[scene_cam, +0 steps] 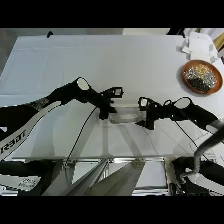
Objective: Fold the box and place the chain.
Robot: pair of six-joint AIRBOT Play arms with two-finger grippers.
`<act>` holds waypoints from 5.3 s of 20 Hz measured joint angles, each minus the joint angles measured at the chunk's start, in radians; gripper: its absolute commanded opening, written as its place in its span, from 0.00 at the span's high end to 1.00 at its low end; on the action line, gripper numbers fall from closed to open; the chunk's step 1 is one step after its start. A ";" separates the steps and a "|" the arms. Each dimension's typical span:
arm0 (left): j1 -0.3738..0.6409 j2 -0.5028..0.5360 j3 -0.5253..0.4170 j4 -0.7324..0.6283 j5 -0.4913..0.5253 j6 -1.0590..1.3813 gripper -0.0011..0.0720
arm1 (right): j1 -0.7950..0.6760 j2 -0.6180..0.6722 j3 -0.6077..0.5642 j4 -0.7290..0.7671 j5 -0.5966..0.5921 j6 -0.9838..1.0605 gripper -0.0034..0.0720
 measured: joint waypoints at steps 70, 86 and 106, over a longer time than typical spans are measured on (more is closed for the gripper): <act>-0.033 0.334 -0.029 0.254 -0.206 -0.475 0.98 | -0.001 -0.040 0.007 0.000 -0.030 -0.035 0.48; -0.097 0.112 -0.045 -0.065 0.383 -0.695 0.98 | -0.001 -0.040 0.007 0.000 -0.029 -0.035 0.48; -0.074 0.306 -0.047 0.514 -0.142 -0.555 0.57 | -0.001 -0.040 0.007 0.000 -0.029 -0.035 0.48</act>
